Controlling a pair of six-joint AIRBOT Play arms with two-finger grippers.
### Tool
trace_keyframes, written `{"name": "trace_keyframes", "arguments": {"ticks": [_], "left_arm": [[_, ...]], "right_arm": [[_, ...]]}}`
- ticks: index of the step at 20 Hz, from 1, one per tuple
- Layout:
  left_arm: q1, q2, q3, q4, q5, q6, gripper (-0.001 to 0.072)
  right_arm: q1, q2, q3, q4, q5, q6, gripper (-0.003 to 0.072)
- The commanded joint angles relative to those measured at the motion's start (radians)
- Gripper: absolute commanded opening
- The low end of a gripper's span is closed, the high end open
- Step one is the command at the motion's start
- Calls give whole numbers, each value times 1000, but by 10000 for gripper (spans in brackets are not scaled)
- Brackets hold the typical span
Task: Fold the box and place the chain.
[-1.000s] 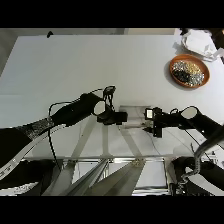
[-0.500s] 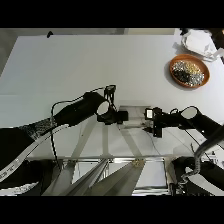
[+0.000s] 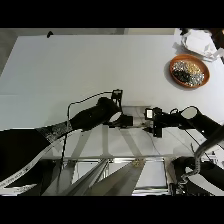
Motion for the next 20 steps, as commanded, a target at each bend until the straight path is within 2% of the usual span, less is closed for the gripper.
{"name": "trace_keyframes", "arguments": {"ticks": [1, 3, 7, 8, 9, 13, 15, 16, 20], "left_arm": [[-10, -26, 21, 18, -17, -45, 258], [-10, -28, 21, 18, -17, -45, 139], [-18, -28, 21, 21, -38, -83, 126], [-23, -29, 21, 35, -43, -84, 46], [-29, -29, 21, 54, -50, -88, 2], [-39, -28, 21, 97, -100, -131, 19], [-40, -28, 21, 92, -99, -131, 203], [-43, -28, 21, 92, -98, -131, 231], [-51, -29, 21, 93, -46, -153, 201]], "right_arm": [[0, 1, 0, 0, 0, 0, 400], [0, 1, 0, 0, 0, 0, 400], [0, 1, 0, 0, 0, 0, 400], [0, 1, 0, 0, 0, 0, 400], [0, 1, 0, 0, 0, 0, 400], [0, 0, 0, 0, 0, 0, 400], [0, 1, 0, 0, 0, 0, 400], [0, 1, 0, 0, 0, 0, 400], [0, 1, 0, 0, 0, 0, 400]]}}
